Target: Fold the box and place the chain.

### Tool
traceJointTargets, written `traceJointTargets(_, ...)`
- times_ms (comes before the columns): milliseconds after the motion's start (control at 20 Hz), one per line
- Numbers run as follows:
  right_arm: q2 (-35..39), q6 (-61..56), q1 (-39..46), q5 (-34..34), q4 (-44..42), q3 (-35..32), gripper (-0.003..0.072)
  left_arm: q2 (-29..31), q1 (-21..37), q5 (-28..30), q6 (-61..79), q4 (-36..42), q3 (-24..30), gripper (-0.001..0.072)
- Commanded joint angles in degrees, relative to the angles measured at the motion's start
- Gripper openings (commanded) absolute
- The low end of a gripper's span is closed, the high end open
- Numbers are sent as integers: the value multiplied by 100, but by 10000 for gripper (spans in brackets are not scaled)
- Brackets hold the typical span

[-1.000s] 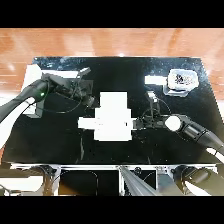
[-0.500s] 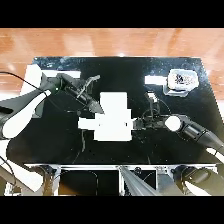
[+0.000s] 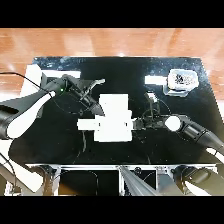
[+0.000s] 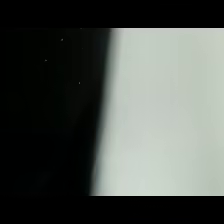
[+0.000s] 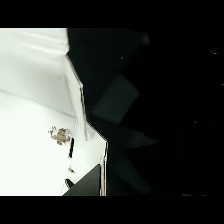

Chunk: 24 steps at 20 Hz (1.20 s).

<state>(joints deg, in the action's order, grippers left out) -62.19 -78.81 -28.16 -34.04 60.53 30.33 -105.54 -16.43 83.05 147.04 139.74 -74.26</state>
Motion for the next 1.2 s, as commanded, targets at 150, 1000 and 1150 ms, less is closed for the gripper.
traceJointTargets(150, 4, -13, 70, -59, -15, 2, 116, -4, -13, 122, 271, -20, -7, 20)
traceJointTargets(1000, 1513, 271, 1650, -2293, 2400, 1582, 720, 3257, -1080, -3709, 2503, 33, 3121, 21)
traceJointTargets(1150, 1513, 319, 1650, -1989, 2393, 1582, 720, 3263, -1047, -4019, 2503, -424, 3370, 22)
